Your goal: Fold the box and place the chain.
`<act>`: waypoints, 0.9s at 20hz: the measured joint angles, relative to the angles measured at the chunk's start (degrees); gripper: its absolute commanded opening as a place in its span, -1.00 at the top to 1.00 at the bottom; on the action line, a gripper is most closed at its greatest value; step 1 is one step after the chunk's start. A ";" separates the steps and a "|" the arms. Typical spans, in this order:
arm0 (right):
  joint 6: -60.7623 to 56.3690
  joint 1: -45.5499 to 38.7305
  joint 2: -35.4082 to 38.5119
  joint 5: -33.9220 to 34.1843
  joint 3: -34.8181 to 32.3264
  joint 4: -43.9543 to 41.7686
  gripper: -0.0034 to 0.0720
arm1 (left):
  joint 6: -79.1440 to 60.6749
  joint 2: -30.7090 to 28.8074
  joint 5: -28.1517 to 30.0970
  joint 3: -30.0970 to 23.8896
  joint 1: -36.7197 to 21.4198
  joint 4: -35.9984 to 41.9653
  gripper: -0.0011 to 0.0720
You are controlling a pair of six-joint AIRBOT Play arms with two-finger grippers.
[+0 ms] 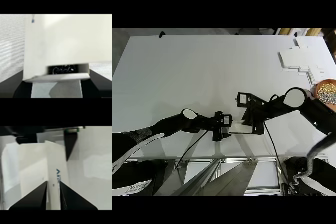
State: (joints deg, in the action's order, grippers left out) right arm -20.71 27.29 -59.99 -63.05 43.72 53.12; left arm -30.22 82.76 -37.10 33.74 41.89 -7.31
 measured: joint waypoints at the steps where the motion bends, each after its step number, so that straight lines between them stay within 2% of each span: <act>1: 0.46 0.68 0.85 0.42 -1.11 0.04 0.38 | 0.00 0.00 0.02 0.00 0.00 0.00 0.41; 4: 1.99 2.84 3.10 1.97 -4.50 0.85 0.37 | 0.00 0.00 0.00 0.00 0.00 0.02 0.41; 6: 2.54 4.44 3.80 2.86 -5.60 1.60 0.26 | 0.00 0.00 0.00 0.00 0.00 0.02 0.41; 13: 2.34 7.96 4.52 8.37 -6.80 8.44 0.27 | 0.09 0.00 0.11 0.00 0.00 0.04 0.41; 14: 1.81 8.09 4.55 8.66 -6.82 9.42 0.28 | 0.17 0.00 0.13 0.00 0.00 0.07 0.41; 16: 1.03 8.24 4.57 9.46 -6.84 10.62 0.48 | 0.17 0.00 0.22 0.00 -0.02 0.17 0.41; 18: 0.59 8.33 4.57 9.88 -6.86 11.30 0.49 | 0.17 0.00 0.22 0.00 -0.02 0.13 0.41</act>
State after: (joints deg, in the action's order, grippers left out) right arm -20.12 35.62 -55.42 -53.17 36.86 64.42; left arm -30.04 82.76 -36.88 33.74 41.87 -7.18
